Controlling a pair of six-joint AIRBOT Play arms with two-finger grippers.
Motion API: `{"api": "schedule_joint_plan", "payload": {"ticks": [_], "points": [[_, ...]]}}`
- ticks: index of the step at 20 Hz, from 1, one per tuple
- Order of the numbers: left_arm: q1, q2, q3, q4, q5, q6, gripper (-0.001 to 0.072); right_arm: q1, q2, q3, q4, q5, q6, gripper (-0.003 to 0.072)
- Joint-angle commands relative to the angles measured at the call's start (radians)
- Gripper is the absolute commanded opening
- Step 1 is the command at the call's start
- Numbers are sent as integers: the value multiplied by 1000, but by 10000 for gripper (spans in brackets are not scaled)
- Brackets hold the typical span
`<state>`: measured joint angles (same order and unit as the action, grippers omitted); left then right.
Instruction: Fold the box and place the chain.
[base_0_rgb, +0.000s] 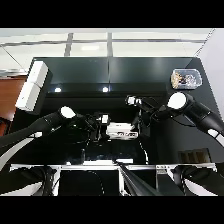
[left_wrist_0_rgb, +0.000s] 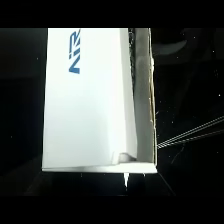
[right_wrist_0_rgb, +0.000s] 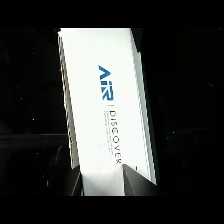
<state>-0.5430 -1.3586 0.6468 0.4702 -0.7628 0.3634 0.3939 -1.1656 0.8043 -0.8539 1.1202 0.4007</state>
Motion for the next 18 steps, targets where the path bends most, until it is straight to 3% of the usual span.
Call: {"api": "schedule_joint_plan", "payload": {"ticks": [1,13,15,18], "points": [[0,0,1,0,0,0,401,1,-1,0,-4,-8,2,284],[0,0,1,0,0,0,401,3,0,-14,-3,-4,2,282],[0,0,1,0,0,0,401,3,0,-14,-4,-7,2,378],[0,0,1,0,-1,0,401,3,8,-14,-15,-6,2,378]]}}
